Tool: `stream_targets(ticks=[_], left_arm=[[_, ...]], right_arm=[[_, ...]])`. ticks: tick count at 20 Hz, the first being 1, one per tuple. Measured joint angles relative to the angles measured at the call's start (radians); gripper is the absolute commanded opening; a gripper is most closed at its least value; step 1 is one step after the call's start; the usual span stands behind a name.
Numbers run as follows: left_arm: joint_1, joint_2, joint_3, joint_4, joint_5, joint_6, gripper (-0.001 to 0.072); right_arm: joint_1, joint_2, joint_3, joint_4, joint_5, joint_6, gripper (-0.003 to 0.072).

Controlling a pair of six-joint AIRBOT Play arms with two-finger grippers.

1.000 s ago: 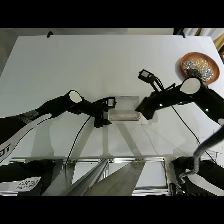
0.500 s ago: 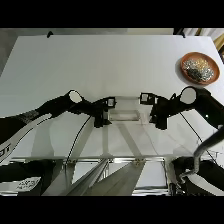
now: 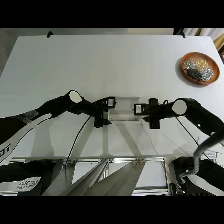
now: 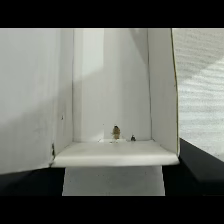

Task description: Fold the box and place the chain.

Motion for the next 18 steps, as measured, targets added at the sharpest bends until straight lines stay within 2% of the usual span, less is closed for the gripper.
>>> stream_targets(ticks=[18], left_arm=[[0.000, 0.000, 0.000, 0.002, 0.000, 0.002, 0.0011]], right_arm=[[0.071, -0.047, -0.004, 0.106, -0.064, -0.024, 0.0220]])
